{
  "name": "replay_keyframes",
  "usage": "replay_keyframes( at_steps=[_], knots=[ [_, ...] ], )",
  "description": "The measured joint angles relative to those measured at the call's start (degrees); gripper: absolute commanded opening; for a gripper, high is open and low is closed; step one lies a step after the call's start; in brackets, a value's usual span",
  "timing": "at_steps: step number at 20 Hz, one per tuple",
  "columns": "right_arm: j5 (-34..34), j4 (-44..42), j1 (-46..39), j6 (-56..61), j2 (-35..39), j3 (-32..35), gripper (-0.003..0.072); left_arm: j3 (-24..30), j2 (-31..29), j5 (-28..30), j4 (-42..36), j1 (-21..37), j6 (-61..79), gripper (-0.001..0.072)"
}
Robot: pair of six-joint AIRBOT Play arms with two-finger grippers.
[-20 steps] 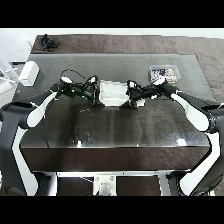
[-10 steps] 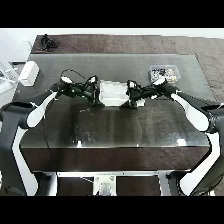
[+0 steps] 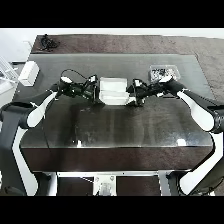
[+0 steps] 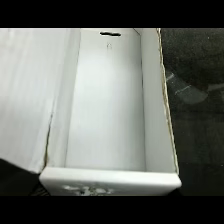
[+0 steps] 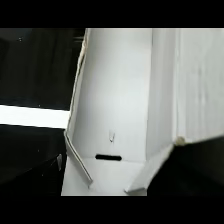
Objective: Fold the box and place the chain.
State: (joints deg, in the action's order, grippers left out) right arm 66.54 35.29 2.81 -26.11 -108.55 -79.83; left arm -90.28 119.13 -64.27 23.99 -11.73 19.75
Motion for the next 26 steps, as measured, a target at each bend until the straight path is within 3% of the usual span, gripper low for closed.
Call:
replay_keyframes(
  at_steps=[6, 7, 9, 15, 26],
  knots=[
    [-0.4, 1.2, -5.6, 2.4, 4.8, -0.3, 0.072, 0.0, 0.0, -0.3, 0.2, 0.0, 0.1, 0.0371],
    [-0.3, 0.9, -6.1, 3.3, 6.0, -0.3, 0.0604, 0.0, 0.0, -0.4, 0.3, 0.0, 0.1, 0.0371],
    [1.0, -0.5, -6.5, 5.1, 8.3, -0.3, 0.0024, 0.0, 0.0, -0.4, 0.3, 0.0, 0.2, 0.0371],
    [7.7, -10.5, -3.5, 9.4, 10.6, -0.1, 0.0011, 0.0, 0.0, -0.6, 0.4, 0.0, 0.2, 0.0371],
    [-6.5, -15.1, 2.9, 13.9, 3.2, -3.5, 0.001, 0.0, 0.0, -0.7, 0.4, 0.0, 0.2, 0.0371]
  ],
)
